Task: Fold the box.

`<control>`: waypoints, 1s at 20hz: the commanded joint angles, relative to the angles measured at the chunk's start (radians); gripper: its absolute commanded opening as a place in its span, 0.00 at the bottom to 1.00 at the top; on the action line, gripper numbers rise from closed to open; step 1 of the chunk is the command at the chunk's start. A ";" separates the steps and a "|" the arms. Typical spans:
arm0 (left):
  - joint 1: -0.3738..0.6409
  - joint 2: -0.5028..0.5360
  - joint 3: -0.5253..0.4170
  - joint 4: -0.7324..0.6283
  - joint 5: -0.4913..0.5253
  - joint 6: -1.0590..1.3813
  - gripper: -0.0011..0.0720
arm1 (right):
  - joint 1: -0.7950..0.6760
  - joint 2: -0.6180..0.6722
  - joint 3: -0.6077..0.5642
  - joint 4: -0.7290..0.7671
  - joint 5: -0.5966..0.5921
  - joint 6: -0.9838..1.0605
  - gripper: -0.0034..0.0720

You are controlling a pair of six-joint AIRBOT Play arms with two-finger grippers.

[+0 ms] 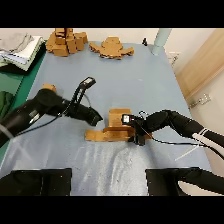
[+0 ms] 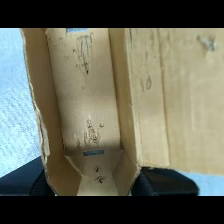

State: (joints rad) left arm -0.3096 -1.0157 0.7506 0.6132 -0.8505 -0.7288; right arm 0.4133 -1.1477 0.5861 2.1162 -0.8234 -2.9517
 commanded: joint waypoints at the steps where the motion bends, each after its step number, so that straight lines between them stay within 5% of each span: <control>1: -0.013 0.188 -0.149 0.016 0.011 0.183 0.03 | 0.000 0.000 0.000 0.000 0.000 0.000 0.83; 7: -0.080 0.272 -0.224 0.018 0.032 0.506 0.04 | 0.000 0.000 0.001 0.000 0.000 0.000 0.83; 8: -0.084 0.258 -0.224 0.018 0.035 0.547 0.36 | 0.000 0.000 0.000 0.000 0.000 0.000 0.83; 9: -0.084 0.238 -0.224 0.017 0.050 0.585 0.84 | 0.000 0.000 0.001 0.000 0.000 0.000 0.83; 10: -0.081 0.214 -0.224 0.018 0.065 0.607 0.95 | 0.000 0.000 0.001 0.000 0.000 0.000 0.83; 14: -0.051 0.103 -0.224 -0.014 0.064 0.783 0.95 | 0.000 0.000 0.000 0.000 0.000 0.000 0.83; 20: -0.046 -0.086 -0.223 -0.277 0.116 1.021 0.95 | 0.000 0.000 0.001 0.000 0.000 0.000 0.83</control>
State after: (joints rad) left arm -0.3573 -1.0210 0.5274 0.4458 -0.7631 0.1738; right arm 0.4133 -1.1477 0.5861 2.1162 -0.8234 -2.9517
